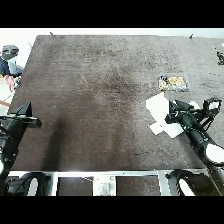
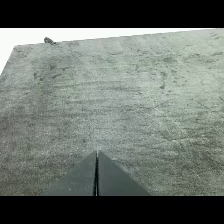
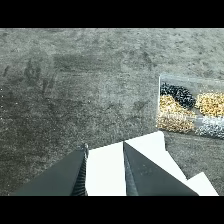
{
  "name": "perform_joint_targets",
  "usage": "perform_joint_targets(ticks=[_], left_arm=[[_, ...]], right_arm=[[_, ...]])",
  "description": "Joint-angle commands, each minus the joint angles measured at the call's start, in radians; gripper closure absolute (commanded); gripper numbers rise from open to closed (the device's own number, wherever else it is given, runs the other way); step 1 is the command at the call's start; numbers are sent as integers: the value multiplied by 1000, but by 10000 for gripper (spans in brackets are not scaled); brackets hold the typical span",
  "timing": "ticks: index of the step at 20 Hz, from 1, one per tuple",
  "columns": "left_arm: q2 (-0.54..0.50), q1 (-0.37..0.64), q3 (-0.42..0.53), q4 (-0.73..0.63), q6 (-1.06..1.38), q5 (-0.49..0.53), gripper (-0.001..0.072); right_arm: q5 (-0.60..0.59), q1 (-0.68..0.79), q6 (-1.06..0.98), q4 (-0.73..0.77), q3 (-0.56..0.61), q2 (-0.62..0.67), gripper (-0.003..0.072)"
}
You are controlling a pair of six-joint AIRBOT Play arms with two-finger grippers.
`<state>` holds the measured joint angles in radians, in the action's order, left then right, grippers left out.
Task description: Fold the box and place the chain.
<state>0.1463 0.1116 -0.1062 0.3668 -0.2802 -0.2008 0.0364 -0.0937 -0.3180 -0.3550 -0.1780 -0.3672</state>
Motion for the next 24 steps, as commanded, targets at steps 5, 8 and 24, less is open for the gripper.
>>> perform_joint_targets(ticks=[5,8,24], left_arm=[[-1,0,0,0,0,0,698],[-1,0,0,0,0,0,698],[0,0,0,0,0,0,698]], right_arm=[[-75,1,2,1,-2,1,434],[-79,4,29,-61,-33,0,339],[836,751,-55,-329,-734,-666,245]])
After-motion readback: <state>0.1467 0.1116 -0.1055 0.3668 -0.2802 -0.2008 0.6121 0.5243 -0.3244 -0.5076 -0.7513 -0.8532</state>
